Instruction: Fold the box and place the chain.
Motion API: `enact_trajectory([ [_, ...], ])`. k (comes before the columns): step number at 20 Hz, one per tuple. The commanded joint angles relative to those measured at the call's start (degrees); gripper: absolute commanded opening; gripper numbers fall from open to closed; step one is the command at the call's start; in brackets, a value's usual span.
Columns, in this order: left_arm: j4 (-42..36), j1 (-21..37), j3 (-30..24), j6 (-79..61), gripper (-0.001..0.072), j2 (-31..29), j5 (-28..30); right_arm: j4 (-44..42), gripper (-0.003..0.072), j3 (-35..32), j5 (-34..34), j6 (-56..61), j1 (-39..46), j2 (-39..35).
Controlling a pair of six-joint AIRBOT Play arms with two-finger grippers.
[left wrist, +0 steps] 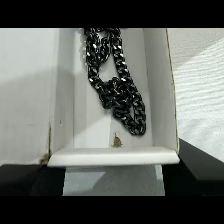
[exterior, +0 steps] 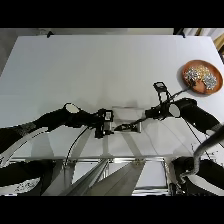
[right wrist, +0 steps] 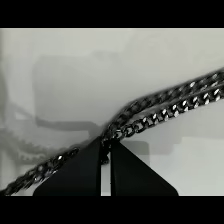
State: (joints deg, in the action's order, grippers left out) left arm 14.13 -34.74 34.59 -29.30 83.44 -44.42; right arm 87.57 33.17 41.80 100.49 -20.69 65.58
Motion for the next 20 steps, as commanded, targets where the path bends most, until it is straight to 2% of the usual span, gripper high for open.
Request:
enact_trajectory([
  [1,0.02,0.02,0.00,-0.02,0.0273,-0.04,0.02,0.46,0.0014,0.11,1.88,-0.83,0.04,-4.35],
  [6,0.02,0.02,0.02,-0.02,0.0273,-0.04,0.02,-1.84,0.0014,0.11,8.46,-5.99,0.02,-18.80],
  [9,0.02,0.02,0.02,-0.02,0.0273,-0.07,-0.02,-10.10,0.0013,0.11,10.34,-11.34,0.02,-28.61],
  [12,0.02,0.00,0.00,-0.02,0.0273,-0.04,-0.02,-18.27,0.0013,0.11,10.27,-14.19,-1.18,-35.34],
  [16,0.00,0.02,0.02,-0.02,0.0273,-0.04,0.00,-23.71,0.0013,0.11,9.38,-13.97,-7.91,-37.53],
  [20,0.02,0.02,0.02,-0.02,0.0273,-0.04,0.00,-23.76,0.0013,0.11,3.76,-13.75,-17.16,-35.78],
])
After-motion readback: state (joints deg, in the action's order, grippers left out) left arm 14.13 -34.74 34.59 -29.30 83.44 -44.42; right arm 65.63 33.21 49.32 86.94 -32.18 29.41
